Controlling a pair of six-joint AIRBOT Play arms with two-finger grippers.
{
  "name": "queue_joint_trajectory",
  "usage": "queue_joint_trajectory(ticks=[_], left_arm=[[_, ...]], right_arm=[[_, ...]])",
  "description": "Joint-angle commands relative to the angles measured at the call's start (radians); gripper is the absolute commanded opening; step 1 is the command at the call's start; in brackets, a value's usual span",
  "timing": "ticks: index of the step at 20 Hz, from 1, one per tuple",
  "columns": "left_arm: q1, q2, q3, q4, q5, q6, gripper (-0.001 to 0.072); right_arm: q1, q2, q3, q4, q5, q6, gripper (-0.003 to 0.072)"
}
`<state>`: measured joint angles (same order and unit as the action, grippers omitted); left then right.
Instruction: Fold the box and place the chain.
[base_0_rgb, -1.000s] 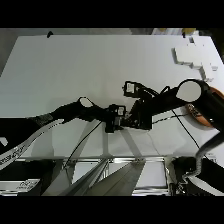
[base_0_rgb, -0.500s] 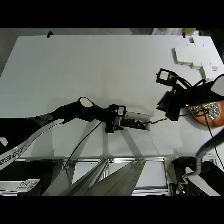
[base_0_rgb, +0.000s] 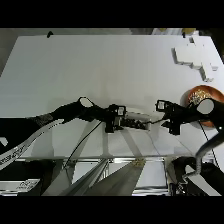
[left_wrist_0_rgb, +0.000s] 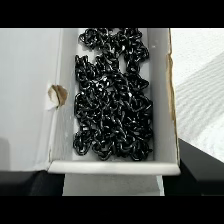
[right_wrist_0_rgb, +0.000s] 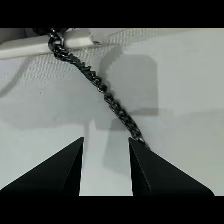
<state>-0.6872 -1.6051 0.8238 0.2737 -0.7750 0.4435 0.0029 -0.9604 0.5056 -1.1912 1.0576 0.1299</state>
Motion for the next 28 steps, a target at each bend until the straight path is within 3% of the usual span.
queue_joint_trajectory(ticks=[1,7,10,11,12,17,20,24,28], left_arm=[[0.000,0.000,0.000,0.000,0.000,0.000,0.0390],[0.000,0.000,0.000,0.000,0.000,0.000,0.0390],[0.000,0.000,0.000,0.000,0.000,0.000,0.0390],[0.000,0.000,0.000,0.000,0.000,0.000,0.0390],[0.000,0.000,0.000,0.000,0.000,0.000,0.0390],[0.000,0.000,0.000,0.000,0.000,0.000,0.0390],[0.000,0.000,0.000,0.000,0.000,0.000,0.0390],[0.000,0.000,0.000,0.000,0.000,0.000,0.0390],[0.000,0.000,0.000,0.000,0.000,0.000,0.0390]], right_arm=[[0.003,-0.044,-0.045,0.127,-0.064,-0.156,0.0319],[0.079,-0.107,-0.045,0.204,-0.108,-0.217,0.0243],[0.079,-0.119,-0.045,0.244,-0.116,-0.216,0.0164],[0.079,-0.112,-0.044,0.250,-0.114,-0.212,0.0113],[0.079,-0.099,-0.044,0.248,-0.106,-0.212,0.0010],[0.079,0.064,-0.029,0.095,-0.080,-0.076,0.0013],[0.079,0.188,0.022,0.026,0.060,0.108,0.0014],[0.079,0.291,0.045,0.329,0.109,0.151,0.0013],[0.079,0.298,0.045,0.655,0.117,0.150,0.0013]])
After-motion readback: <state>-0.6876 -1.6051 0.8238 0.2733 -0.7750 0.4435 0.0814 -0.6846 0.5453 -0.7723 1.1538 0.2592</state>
